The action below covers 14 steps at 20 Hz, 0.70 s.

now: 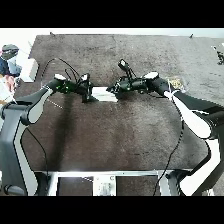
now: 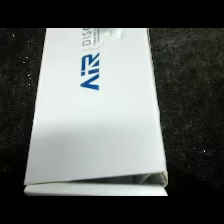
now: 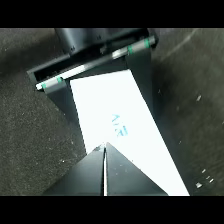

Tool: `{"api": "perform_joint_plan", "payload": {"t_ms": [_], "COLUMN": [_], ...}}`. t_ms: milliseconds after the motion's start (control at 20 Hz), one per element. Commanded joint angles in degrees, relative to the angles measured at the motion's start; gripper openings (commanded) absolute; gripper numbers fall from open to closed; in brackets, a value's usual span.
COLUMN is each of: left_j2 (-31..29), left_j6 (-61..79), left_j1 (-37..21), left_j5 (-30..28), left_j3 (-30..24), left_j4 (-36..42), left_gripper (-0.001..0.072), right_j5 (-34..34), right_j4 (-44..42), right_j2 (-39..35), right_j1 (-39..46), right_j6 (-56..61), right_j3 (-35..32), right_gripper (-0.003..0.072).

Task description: Fold the box and place the chain.

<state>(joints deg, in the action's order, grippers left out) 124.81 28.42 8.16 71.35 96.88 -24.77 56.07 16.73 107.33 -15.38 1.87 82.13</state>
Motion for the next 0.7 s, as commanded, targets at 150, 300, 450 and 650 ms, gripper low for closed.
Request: {"api": "perform_joint_plan", "payload": {"t_ms": [150, 300, 450, 650], "left_j2": [0.0, 0.02, 0.02, 0.0], "left_j6": [-0.04, -0.04, -0.04, -0.04], "left_j1": [-0.04, -0.04, -0.04, -0.04], "left_j5": [0.0, 0.0, 0.0, 0.0], "left_j3": [0.02, 0.02, 0.02, 0.02], "left_j4": [-0.04, -0.02, -0.02, -0.04], "left_gripper": [0.0228, 0.0229, 0.0229, 0.0229], "right_j5": [0.68, -1.99, -5.09, -7.02], "right_j4": [6.95, 13.18, 16.79, 16.79], "right_j2": [2.67, 2.67, 2.69, 1.73], "right_j1": [-0.42, -0.81, -0.81, -0.79], "right_j6": [10.47, 18.53, 23.15, 21.68], "right_j3": [-0.2, -0.11, 0.35, 2.43], "right_gripper": [0.0013, 0.0012, 0.0012, 0.0013]}}
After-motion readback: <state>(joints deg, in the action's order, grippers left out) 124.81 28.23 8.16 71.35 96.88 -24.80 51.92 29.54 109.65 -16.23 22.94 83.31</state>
